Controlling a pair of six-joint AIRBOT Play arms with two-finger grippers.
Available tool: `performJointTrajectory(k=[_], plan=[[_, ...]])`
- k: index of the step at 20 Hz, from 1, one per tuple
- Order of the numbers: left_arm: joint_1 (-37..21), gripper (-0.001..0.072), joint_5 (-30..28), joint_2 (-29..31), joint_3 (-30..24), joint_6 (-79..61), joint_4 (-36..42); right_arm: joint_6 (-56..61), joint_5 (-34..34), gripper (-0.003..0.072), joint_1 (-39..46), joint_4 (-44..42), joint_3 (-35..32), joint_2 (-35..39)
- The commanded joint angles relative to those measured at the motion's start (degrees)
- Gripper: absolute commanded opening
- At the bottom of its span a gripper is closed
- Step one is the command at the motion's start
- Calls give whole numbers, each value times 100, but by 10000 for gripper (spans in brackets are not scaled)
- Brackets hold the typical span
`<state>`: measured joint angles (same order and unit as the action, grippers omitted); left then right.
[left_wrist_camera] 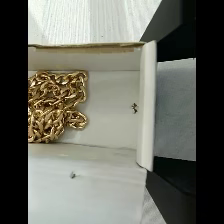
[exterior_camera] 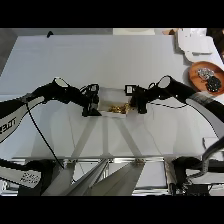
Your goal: Fold the box and place the chain.
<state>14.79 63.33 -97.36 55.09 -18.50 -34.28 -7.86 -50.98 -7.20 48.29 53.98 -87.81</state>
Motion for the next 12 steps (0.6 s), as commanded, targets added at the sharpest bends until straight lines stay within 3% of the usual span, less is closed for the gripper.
performJointTrajectory(k=[1,7,12], plan=[[-4,261,-11,4,4,-11,-4,538,391,14,0,149,0,201],[-7,261,-11,4,4,-11,-4,1742,297,14,0,1001,0,1064],[-4,261,-11,4,4,-11,-7,2430,-509,14,-96,1272,0,1797]])
